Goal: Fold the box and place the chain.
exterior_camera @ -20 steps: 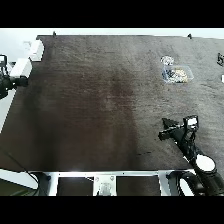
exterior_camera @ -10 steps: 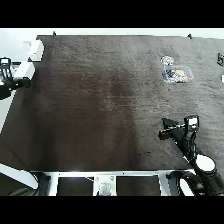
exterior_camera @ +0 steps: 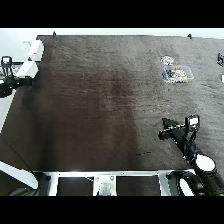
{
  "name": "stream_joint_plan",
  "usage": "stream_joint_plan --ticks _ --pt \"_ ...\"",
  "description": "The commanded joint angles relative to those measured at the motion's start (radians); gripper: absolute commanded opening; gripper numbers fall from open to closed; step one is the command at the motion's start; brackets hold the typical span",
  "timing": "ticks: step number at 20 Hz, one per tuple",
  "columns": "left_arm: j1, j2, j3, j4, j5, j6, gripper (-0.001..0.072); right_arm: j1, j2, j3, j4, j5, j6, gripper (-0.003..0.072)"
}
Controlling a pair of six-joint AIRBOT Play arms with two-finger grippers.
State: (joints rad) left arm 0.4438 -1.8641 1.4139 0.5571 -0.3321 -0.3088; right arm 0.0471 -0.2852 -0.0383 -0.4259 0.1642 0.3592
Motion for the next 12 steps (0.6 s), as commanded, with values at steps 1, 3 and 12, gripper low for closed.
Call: stream_joint_plan --ticks 1,3,12 --pt "0.001 -0.002 0.002 -0.003 0.019 0.003 0.072 0.0 0.0 0.0 0.0 0.0 0.001 0.0011" --pt "0.001 -0.002 0.002 0.002 0.021 0.003 0.072 0.0 0.0 0.0 0.0 0.0 0.001 0.0012" --pt "0.035 0.079 0.002 0.079 -0.102 0.003 0.072 0.0 0.0 0.0 0.0 0.0 0.0 0.0011"
